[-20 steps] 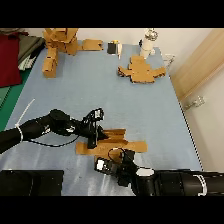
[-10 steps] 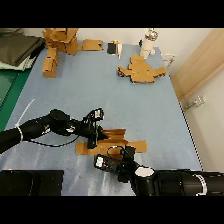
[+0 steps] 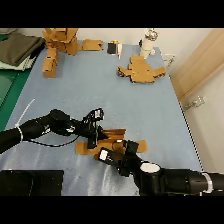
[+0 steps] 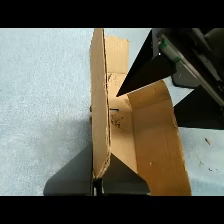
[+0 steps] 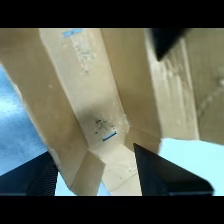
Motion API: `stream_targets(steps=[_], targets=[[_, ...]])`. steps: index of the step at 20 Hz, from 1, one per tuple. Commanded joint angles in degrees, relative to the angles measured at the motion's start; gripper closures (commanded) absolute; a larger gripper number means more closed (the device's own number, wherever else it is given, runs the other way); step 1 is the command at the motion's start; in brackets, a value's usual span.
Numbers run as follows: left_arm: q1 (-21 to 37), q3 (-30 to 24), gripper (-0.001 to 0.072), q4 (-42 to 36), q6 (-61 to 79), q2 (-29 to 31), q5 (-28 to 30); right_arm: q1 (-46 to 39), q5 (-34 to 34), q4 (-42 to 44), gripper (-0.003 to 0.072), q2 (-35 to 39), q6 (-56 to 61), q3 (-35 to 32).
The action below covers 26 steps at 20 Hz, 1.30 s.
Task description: Fold the box.
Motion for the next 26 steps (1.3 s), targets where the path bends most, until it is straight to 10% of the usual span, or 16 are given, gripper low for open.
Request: stream_targets(steps=[1,6,18,26], targets=[[0.0,0.0,0.0699,0.0,0.0,0.0,0.0,-0.8,2.3,-0.6,-0.0034,8.0,-0.4,-3.5],[0.0,0.0,0.0699,0.0,0.0,0.0,0.0,-2.2,4.2,0.9,-0.0034,22.5,-8.6,-10.6],[0.0,0.0,0.0699,0.0,0.0,0.0,0.0,-38.2,16.5,45.2,-0.0034,22.7,-70.1,-10.4],[0.0,0.0,0.0698,0.0,0.0,0.0,0.0,-44.1,16.2,52.1,-0.0034,19.7,-77.5,-9.7]])
